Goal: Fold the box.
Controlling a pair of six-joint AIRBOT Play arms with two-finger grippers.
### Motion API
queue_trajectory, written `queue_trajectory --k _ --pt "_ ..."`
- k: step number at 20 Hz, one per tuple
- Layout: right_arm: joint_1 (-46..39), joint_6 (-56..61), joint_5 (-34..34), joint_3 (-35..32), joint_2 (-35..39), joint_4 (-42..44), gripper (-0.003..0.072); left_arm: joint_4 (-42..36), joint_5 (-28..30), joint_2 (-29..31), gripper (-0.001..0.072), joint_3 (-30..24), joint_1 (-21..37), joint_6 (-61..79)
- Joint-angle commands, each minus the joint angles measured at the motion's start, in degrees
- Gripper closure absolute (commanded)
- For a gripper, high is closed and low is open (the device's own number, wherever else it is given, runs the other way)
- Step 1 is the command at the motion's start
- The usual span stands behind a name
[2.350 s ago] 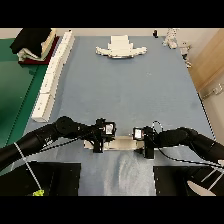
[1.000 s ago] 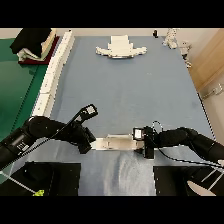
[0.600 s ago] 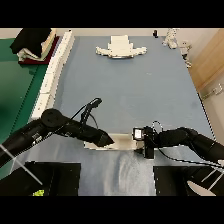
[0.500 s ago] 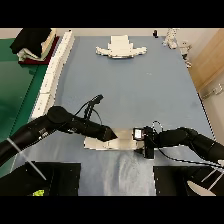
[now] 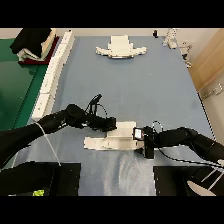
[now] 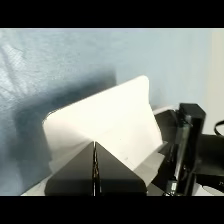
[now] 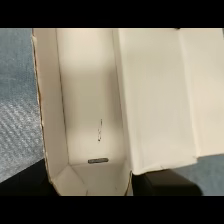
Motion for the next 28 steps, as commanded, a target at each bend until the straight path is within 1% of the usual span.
queue_trajectory --k 1,4,7,9,11,12,14,16,19,20,22,23,24,27,28 --pt "0.0 0.0 0.0 0.0 0.0 0.0 0.015 -0.3 1.8 -1.7 0.0697 0.1 0.0 -0.6" --pt "0.0 0.0 0.0 0.0 0.0 0.0 0.015 -0.5 0.7 -1.7 0.0697 1.0 0.0 1.4" --pt "0.0 0.0 0.0 0.0 0.0 0.0 0.015 -0.4 -4.3 0.5 0.0697 3.5 0.0 9.3" --pt "0.0 0.0 0.0 0.0 0.0 0.0 0.015 0.0 -7.6 4.6 0.0697 4.7 0.0 12.9" --pt "0.0 0.0 0.0 0.0 0.0 0.0 0.015 0.7 -10.5 10.4 0.0697 4.9 0.0 15.9" --pt "0.0 -0.1 0.0 0.0 0.0 0.0 0.015 2.5 -11.7 13.4 0.0697 4.9 -0.1 16.5" --pt "0.0 0.0 0.0 0.0 0.0 0.0 0.015 9.0 -14.3 19.3 0.0698 4.8 -0.8 16.6" --pt "0.0 0.0 0.0 0.0 0.0 0.0 0.015 18.3 -15.8 24.2 0.0698 4.7 -2.8 16.5" --pt "0.0 -0.1 0.0 0.0 0.0 0.0 0.015 31.4 -19.5 29.5 0.0698 4.5 -6.1 16.7" --pt "0.0 -0.1 0.0 0.0 0.0 0.0 0.015 32.4 -21.1 30.9 0.0696 4.1 -5.9 20.5" --pt "0.0 0.0 0.0 0.0 0.0 0.0 0.015 31.3 -23.9 32.2 0.0692 1.8 -4.3 32.2" --pt "0.0 0.0 0.0 0.0 0.0 0.0 0.015 30.7 -24.3 32.2 0.0405 0.2 -2.8 36.1" --pt "0.0 0.0 0.0 0.0 0.0 0.0 0.015 29.7 -24.0 32.0 0.002 -1.7 -1.3 38.8" --pt "0.0 0.0 0.0 0.0 0.0 0.0 0.015 29.5 -23.9 31.9 0.0016 -6.4 2.1 46.5" --pt "0.0 0.0 0.0 0.0 0.0 0.0 0.015 29.5 -22.5 31.9 0.0016 -7.7 2.3 48.6"
